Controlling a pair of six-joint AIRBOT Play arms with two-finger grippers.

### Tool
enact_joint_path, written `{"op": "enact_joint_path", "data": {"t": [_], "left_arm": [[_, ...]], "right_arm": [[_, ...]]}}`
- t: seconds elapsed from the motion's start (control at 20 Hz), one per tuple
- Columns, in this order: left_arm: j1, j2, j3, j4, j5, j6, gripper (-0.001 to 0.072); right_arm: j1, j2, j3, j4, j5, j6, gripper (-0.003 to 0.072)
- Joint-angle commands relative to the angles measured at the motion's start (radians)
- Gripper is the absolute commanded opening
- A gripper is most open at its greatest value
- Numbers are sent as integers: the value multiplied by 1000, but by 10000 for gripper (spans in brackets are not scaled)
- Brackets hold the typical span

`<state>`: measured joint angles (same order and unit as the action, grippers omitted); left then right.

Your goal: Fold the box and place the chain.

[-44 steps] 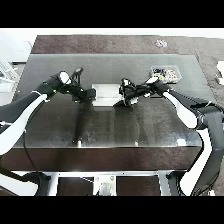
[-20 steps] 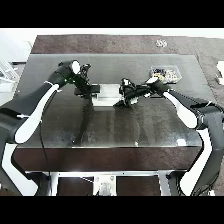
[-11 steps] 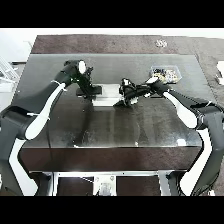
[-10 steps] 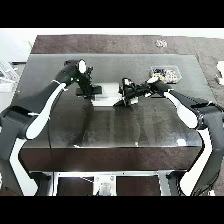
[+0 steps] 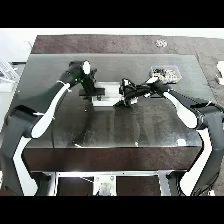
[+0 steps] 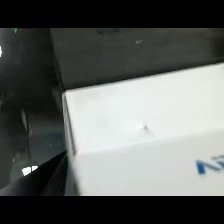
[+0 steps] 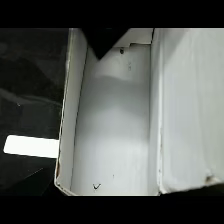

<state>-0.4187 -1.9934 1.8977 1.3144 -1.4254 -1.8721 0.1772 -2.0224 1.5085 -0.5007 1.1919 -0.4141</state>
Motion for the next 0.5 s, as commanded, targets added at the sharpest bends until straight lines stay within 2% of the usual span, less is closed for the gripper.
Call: {"op": "enact_joint_path", "data": {"t": [0.0, 0.15, 0.45], "left_arm": [[9, -4, 63, 21, -74, 26, 472], [29, 0, 145, 40, -155, 85, 512], [123, 119, 148, 69, -209, 264, 511]], "right_arm": [[0, 0, 0, 2, 3, 2, 469], [0, 0, 0, 2, 3, 2, 469], [0, 0, 0, 2, 3, 2, 469]]}}
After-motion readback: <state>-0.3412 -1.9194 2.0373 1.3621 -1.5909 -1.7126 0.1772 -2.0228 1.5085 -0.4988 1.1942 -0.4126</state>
